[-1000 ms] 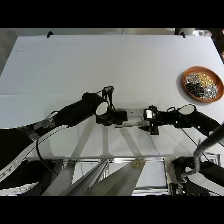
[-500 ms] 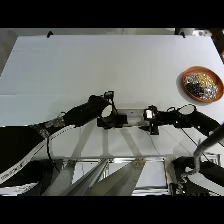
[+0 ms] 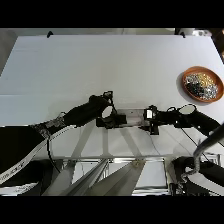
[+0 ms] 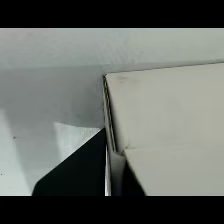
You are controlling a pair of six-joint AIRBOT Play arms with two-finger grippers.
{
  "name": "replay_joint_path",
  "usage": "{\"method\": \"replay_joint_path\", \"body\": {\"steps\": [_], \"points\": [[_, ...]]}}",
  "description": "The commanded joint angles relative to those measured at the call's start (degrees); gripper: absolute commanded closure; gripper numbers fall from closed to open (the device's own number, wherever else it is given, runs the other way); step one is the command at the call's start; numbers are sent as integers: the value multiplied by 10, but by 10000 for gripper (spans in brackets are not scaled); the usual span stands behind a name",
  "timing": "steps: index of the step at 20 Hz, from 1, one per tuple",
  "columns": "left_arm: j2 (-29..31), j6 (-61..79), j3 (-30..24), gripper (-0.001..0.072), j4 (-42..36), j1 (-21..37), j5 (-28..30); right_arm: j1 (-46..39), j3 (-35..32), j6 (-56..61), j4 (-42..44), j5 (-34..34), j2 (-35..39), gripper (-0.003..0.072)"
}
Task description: Fold the box and place the chain.
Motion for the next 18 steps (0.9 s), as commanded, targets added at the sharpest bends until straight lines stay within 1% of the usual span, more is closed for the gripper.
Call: {"method": "replay_joint_path", "body": {"steps": [1, 2, 6, 8, 9, 10, 11, 15, 16, 17, 18], "points": [[0, 3, 1, 484, 0, 0, 8, 0, 0, 1, 1, 2, 0, 274], [0, 3, 1, 410, 0, 0, 8, 0, 0, 1, 1, 2, 0, 274], [0, 3, 1, 411, 0, -3, 27, 0, 0, 1, 1, 2, 0, 274], [0, 2, 1, 429, -1, -5, 42, 0, 0, 1, 1, 2, 0, 274], [0, 2, 1, 487, -2, -5, 44, 0, 0, 1, 1, 2, 0, 274], [0, 3, 1, 607, -3, -5, 44, 0, 0, 1, 1, 2, 0, 274], [0, 3, 1, 704, -3, -5, 43, 0, 0, 1, 1, 2, 0, 274], [0, 3, 1, 705, -5, -5, 41, 0, 0, 1, 1, 2, 0, 274], [0, 3, 1, 684, -5, -5, 41, 0, 0, 1, 1, 2, 0, 274], [2, 3, 1, 624, -5, -5, 40, 0, 0, 1, 1, 2, 0, 274], [4, 3, 1, 539, -10, -4, 36, 0, 0, 1, 1, 2, 0, 274]]}}
